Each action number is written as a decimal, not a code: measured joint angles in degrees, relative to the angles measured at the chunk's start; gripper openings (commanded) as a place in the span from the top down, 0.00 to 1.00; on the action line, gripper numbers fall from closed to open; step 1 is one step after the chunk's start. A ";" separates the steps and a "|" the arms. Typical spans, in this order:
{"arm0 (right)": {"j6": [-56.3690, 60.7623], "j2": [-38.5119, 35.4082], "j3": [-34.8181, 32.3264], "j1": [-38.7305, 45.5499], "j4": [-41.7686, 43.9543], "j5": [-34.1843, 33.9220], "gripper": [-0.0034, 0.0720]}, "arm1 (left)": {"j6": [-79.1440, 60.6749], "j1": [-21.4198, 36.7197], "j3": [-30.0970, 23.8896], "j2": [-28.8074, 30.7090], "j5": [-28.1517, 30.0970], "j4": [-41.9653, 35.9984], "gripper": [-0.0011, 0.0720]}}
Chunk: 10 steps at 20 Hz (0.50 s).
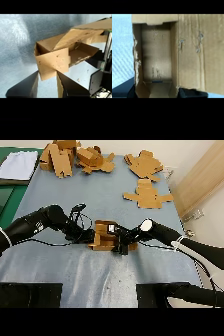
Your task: Fold the box.
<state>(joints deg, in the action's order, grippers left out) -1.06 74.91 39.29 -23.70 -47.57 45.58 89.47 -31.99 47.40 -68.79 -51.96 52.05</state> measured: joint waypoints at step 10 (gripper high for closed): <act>0.00 0.00 0.00 0.00 0.02 0.00 0.26 | 5.05 -1.90 0.96 -0.02 1.31 0.70 0.50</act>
